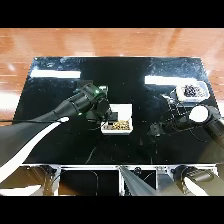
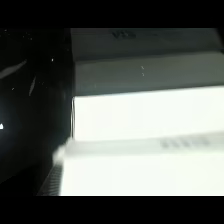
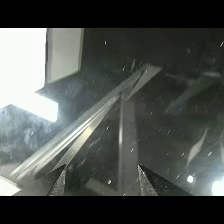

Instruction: Fold the box and place the chain.

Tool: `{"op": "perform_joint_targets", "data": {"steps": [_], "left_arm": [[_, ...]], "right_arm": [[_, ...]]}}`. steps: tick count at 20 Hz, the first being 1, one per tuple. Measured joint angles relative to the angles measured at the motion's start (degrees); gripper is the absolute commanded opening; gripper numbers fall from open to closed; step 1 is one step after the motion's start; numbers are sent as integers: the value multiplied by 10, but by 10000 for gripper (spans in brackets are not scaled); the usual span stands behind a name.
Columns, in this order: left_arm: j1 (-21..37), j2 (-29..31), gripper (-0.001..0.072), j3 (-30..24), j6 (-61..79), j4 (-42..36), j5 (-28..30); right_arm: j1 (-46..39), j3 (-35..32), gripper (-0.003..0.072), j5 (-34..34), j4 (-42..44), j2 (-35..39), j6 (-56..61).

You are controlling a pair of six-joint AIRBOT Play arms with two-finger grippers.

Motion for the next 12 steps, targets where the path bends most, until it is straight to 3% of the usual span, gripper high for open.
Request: {"op": "perform_joint_targets", "data": {"steps": [4,7,8,9,11,12], "left_arm": [[35,58,544,3,74,20,56],[72,137,544,-19,125,31,92],[87,170,543,-37,135,35,95],[104,202,544,-59,142,37,93],[141,270,544,-113,151,25,72],[154,298,544,-140,155,11,58]], "right_arm": [[1,0,546,-26,-26,0,-11],[0,14,546,-42,-36,0,-22],[0,24,561,-51,-37,0,-24],[2,36,633,-58,-39,-2,-29],[6,74,648,-71,-42,-18,-38],[6,98,693,-75,-42,-35,-43]]}}
